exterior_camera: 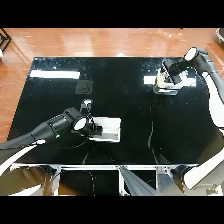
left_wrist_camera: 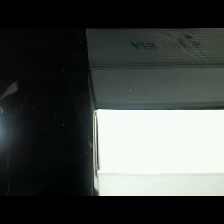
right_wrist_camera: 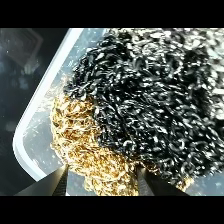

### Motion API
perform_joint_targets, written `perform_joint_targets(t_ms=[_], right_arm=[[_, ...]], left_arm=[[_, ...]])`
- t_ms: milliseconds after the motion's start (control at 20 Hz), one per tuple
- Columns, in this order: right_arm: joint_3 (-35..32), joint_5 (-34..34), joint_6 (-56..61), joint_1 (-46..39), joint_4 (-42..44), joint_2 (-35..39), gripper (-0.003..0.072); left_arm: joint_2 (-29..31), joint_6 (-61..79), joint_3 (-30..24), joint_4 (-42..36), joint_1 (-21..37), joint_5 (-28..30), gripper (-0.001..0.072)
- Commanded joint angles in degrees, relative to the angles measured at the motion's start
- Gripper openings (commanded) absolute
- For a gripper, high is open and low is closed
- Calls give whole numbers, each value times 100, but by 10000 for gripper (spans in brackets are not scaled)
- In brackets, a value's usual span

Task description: Fold the box and place the chain.

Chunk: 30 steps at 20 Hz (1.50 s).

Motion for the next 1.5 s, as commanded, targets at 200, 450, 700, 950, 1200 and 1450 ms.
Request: perform_joint_targets(t_ms=[200,450,700,950,1200,1450], right_arm=[[-4,-22,-461,4,149,-70,241],[-2,-57,-911,4,144,-22,18],[-2,-87,-1300,-31,-33,378,16],[0,-83,-1961,-140,0,1110,16],[0,-87,-2535,-212,317,1926,16],[0,-31,-3069,-221,411,2750,15]], left_arm=[[0,2,4,2,7,15,21],[0,2,4,0,7,15,21],[0,2,4,2,7,17,21],[0,2,4,0,7,13,21],[0,2,4,-4,4,15,21],[0,0,17,-2,7,83,20]])
